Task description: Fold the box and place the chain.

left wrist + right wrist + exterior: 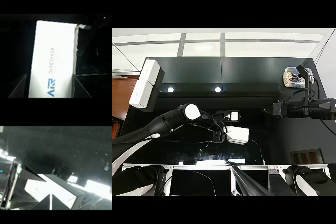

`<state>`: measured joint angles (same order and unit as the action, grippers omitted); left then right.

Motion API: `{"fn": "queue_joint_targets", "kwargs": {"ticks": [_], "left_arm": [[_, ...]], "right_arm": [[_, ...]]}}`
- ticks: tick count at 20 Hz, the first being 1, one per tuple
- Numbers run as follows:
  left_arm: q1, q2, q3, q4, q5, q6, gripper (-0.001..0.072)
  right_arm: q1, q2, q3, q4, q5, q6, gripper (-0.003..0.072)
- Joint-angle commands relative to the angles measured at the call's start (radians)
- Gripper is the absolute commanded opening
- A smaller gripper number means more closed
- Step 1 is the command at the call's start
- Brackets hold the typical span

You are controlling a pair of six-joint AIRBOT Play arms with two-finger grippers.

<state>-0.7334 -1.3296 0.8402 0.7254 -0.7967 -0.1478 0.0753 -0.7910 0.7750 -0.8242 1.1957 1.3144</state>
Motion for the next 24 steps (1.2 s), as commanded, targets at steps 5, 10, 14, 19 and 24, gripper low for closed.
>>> {"fn": "queue_joint_targets", "kwargs": {"ticks": [5, 10, 14, 19, 24], "left_arm": [[-0.001, -0.002, 0.001, -0.001, -0.022, -0.017, 0.0710], [-0.002, -0.020, 0.001, 0.000, -0.026, -0.018, 0.0712], [-0.037, -0.067, 0.000, 0.002, 0.021, -0.018, 0.0712], [-0.084, -0.108, 0.000, 0.035, 0.120, -0.053, 0.0708], [0.053, -0.031, 0.000, 0.298, 0.002, -0.379, 0.0334]], "right_arm": [[0.000, 0.001, 0.000, 0.000, 0.000, 0.000, 0.0042], [0.000, 0.001, 0.000, 0.000, 0.000, 0.000, 0.0042], [0.000, 0.001, 0.000, 0.000, 0.000, 0.000, 0.0042], [0.000, 0.001, 0.000, 0.000, 0.000, 0.000, 0.0043], [-0.001, 0.001, 0.000, 0.000, -0.002, 0.000, 0.0042]]}}
